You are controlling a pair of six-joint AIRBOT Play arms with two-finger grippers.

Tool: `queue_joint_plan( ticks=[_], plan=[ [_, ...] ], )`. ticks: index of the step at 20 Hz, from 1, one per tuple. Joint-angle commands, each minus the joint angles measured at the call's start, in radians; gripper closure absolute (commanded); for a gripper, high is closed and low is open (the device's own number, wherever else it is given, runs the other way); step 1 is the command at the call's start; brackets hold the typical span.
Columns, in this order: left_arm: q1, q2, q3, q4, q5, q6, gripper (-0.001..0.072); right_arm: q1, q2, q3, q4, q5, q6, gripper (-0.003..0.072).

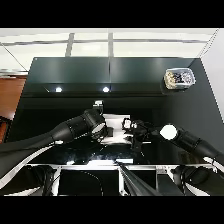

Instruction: Fold the box and place the chain.

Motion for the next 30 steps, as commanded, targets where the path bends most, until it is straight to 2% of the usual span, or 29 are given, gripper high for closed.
queue_joint_plan(
  ticks=[1, 2, 3, 9, 10, 11, 12, 13, 14, 16, 17, 20, 24, 26, 28, 30],
  plan=[
    [0.000, 0.000, 0.001, 0.000, -0.002, 0.000, 0.0684, 0.001, 0.000, 0.000, 0.013, 0.000, 0.042, 0.0299],
    [0.000, 0.000, 0.001, 0.000, -0.002, 0.000, 0.0684, 0.001, 0.000, 0.000, 0.013, 0.003, 0.044, 0.0348],
    [0.000, 0.000, 0.001, 0.000, -0.002, 0.000, 0.0684, 0.001, 0.000, 0.000, 0.012, 0.013, 0.045, 0.0540],
    [0.000, 0.000, 0.001, 0.000, -0.001, 0.000, 0.0684, 0.001, 0.000, 0.000, 0.009, 0.006, 0.051, 0.0556],
    [0.000, 0.000, 0.001, 0.000, -0.001, 0.000, 0.0684, 0.001, 0.000, 0.000, 0.009, 0.005, 0.052, 0.0531],
    [0.000, 0.000, 0.001, 0.000, -0.001, 0.000, 0.0684, 0.001, 0.000, 0.000, 0.009, -0.001, 0.061, 0.0304],
    [0.000, 0.000, 0.001, 0.000, -0.001, 0.000, 0.0684, 0.001, 0.000, 0.000, 0.008, -0.013, 0.064, 0.0283],
    [0.000, 0.000, 0.001, 0.000, -0.001, 0.000, 0.0683, 0.000, 0.000, 0.000, 0.009, -0.018, 0.068, 0.0496],
    [0.000, 0.000, 0.001, 0.000, -0.001, 0.000, 0.0684, -0.001, 0.000, 0.000, 0.010, -0.019, 0.071, 0.0560],
    [0.000, 0.000, 0.001, 0.000, -0.001, 0.000, 0.0684, -0.001, 0.003, 0.000, 0.016, -0.017, 0.084, 0.0566],
    [0.000, 0.000, 0.001, 0.000, 0.000, 0.000, 0.0684, -0.002, 0.009, 0.000, 0.014, -0.016, 0.098, 0.0676],
    [0.000, 0.000, 0.001, 0.000, -0.001, 0.000, 0.0684, -0.049, 0.076, 0.006, 0.008, -0.008, 0.256, 0.0673],
    [0.000, 0.000, 0.001, 0.000, 0.000, 0.000, 0.0684, -0.294, 0.251, 0.087, -0.145, 0.182, 0.625, 0.0672],
    [0.000, 0.000, 0.001, 0.000, 0.002, 0.000, 0.0684, -0.473, 0.307, 0.102, -0.213, 0.216, 0.823, 0.0672],
    [0.000, 0.000, 0.001, 0.000, 0.000, 0.000, 0.0684, -0.639, 0.298, 0.100, -0.265, 0.240, 1.006, 0.0672],
    [0.000, 0.000, 0.001, 0.000, 0.000, 0.000, 0.0684, -0.774, 0.237, 0.096, -0.360, 0.315, 1.155, 0.0672]
  ],
)
